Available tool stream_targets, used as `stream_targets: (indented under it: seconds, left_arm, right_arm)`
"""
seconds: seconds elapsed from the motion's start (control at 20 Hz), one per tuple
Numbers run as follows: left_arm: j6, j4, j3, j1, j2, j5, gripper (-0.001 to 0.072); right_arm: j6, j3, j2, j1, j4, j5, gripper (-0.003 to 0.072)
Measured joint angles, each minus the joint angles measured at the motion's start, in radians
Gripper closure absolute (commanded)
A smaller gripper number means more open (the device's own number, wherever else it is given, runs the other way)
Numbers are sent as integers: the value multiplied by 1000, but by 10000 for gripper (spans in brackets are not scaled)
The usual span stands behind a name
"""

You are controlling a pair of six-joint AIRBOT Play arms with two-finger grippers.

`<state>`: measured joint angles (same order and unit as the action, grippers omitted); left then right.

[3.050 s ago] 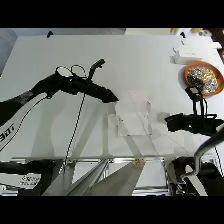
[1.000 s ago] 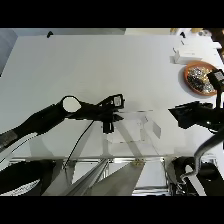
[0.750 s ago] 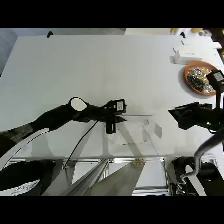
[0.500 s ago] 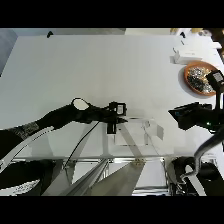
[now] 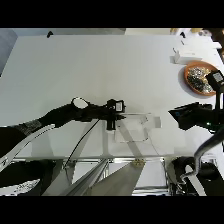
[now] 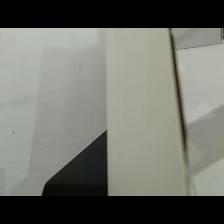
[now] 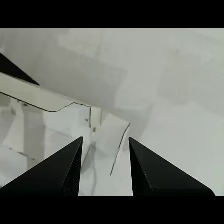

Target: Fold the box and place the chain.

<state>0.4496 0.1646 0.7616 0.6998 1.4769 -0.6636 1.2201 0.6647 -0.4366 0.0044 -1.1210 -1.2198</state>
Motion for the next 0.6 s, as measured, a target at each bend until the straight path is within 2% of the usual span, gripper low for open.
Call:
stream_targets:
  seconds: [0.6]
  left_arm:
    - [36, 4, 0, -1, 40, -21, 707]
  right_arm:
    - [-13, 0, 0, 0, -7, 0, 366]
